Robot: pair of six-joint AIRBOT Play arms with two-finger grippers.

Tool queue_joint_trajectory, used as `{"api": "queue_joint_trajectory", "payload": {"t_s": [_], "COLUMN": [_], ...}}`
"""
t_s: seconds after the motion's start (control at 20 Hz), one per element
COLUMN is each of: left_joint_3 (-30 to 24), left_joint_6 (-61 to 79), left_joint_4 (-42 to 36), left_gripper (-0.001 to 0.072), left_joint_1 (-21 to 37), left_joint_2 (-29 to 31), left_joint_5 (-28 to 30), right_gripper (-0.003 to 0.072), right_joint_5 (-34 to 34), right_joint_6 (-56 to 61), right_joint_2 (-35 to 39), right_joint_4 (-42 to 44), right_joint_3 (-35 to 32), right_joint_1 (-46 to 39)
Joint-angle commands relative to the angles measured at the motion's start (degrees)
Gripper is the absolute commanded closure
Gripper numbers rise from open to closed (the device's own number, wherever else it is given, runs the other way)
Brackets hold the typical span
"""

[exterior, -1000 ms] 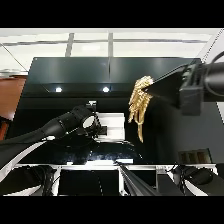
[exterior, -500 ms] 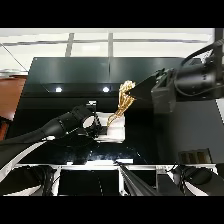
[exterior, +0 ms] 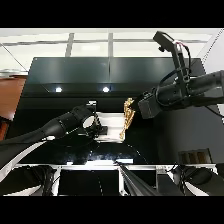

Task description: Fold the box and place the chain.

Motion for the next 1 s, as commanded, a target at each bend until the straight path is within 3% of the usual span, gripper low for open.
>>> {"api": "queue_joint_trajectory", "payload": {"t_s": [0.0, 0.25, 0.55, 0.8, 0.95], "left_joint_3": [-0.02, -0.02, -0.02, -0.02, -0.02], "left_joint_6": [0.02, 0.00, 0.00, 0.00, 0.00], "left_joint_4": [-0.70, -0.98, -1.03, -1.18, -1.16], "left_gripper": [0.0679, 0.0679, 0.0679, 0.0678, 0.0679], "left_joint_1": [0.02, 0.02, 0.02, 0.02, 0.02], "left_joint_2": [-0.04, -0.04, -0.04, -0.04, -0.04], "left_joint_5": [-0.13, -0.07, -0.04, -0.04, -0.02], "right_gripper": [0.0669, 0.0669, 0.0668, 0.0668, 0.0668], "right_joint_5": [0.09, -2.36, -2.75, -11.06, -11.80], "right_joint_6": [0.17, -4.76, -3.17, -2.91, -2.91], "right_joint_2": [-0.46, -2.45, -4.72, -8.92, -11.04], "right_joint_4": [2.93, 12.63, 4.42, 4.81, 5.84], "right_joint_3": [-2.29, -4.44, -8.07, -12.76, -12.76], "right_joint_1": [0.02, 0.66, 2.51, 5.86, 6.56]}}
